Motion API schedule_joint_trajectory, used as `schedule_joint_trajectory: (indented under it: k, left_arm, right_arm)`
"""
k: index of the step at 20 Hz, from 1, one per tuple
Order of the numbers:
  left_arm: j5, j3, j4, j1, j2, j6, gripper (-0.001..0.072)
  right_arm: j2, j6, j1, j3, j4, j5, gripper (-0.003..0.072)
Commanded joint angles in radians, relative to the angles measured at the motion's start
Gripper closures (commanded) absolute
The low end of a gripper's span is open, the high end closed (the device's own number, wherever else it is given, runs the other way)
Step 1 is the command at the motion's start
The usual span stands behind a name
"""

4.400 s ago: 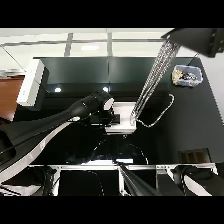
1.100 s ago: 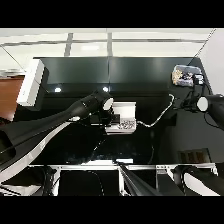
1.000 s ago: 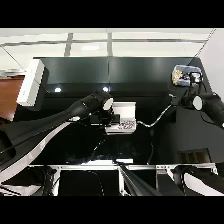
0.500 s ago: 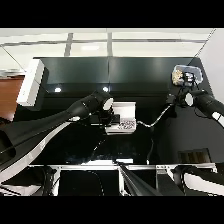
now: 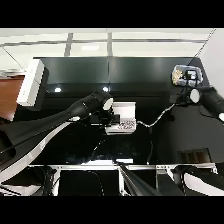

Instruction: Fold the box and place the chain.

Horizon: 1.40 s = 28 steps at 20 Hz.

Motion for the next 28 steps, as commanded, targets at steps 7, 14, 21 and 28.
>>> schedule_joint_trajectory:
  k: [7,14,21,28]
  left_arm:
    - [-0.002,0.0,-0.001,0.001,0.0,0.0,0.068]
    - [-0.002,0.0,-0.001,0.001,0.0,0.0,0.068]
    - [-0.002,0.0,-0.001,0.001,0.0,0.0,0.068]
    - [-0.002,0.0,-0.001,0.001,0.0,0.0,0.068]
  right_arm:
    - [0.373,-0.618,0.022,0.071,0.931,0.507,0.0679]
    - [0.274,-0.669,0.291,0.07,1.065,0.386,0.0679]
    - [0.122,-0.668,0.338,0.07,1.015,0.307,0.048]
    - [0.278,-0.737,0.052,-0.022,0.893,0.406,0.0459]
